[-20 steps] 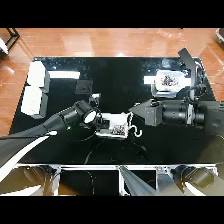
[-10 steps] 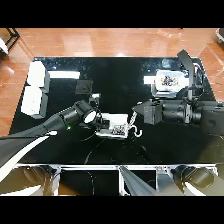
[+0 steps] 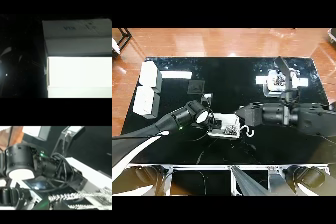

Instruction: Fold the box and place the chain.

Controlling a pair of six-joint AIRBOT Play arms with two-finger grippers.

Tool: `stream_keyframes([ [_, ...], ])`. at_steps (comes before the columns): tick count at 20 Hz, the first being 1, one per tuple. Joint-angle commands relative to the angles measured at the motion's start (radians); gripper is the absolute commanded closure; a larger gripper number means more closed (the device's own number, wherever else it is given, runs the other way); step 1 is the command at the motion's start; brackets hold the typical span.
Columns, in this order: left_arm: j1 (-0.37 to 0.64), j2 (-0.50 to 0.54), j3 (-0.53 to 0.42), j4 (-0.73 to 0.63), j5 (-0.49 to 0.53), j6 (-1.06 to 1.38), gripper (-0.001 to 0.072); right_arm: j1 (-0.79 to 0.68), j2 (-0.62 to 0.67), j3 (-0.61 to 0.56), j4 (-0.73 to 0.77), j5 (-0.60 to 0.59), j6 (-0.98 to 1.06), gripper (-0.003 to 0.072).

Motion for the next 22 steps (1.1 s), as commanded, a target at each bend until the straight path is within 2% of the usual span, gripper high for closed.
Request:
stream_keyframes([
  [1,0.0,0.0,0.001,0.0,-0.003,0.0,0.0684,0.019,-0.05,-0.002,0.013,0.052,-0.016,0.0661],
  [8,0.0,0.0,0.001,0.0,0.0,0.0,0.0684,0.019,-0.06,-0.014,-0.026,0.047,-0.019,0.066],
  [13,0.0,0.0,0.001,0.0,-0.002,0.0,0.0684,0.019,-0.14,-0.05,-0.031,0.056,-0.019,0.0641],
  [14,0.0,0.0,0.001,0.0,-0.002,0.0,0.0684,0.016,-0.14,-0.05,-0.049,0.043,-0.018,0.0579],
  [15,0.0,0.0,0.001,0.0,-0.002,0.0,0.0684,0.01,-0.14,-0.05,-0.055,0.011,-0.019,0.0156],
  [16,0.0,0.0,0.001,0.0,-0.001,0.0,0.0684,-0.002,-0.138,-0.05,-0.064,-0.029,-0.028,0.0004],
  [19,0.0,0.0,0.001,0.0,-0.005,0.0,0.0684,-0.09,-0.091,-0.05,-0.142,-0.169,-0.054,0.0006],
  [22,0.0,0.0,0.001,0.0,-0.006,0.001,0.0684,-0.194,-0.005,-0.07,-0.41,-0.306,-0.168,0.0006],
])
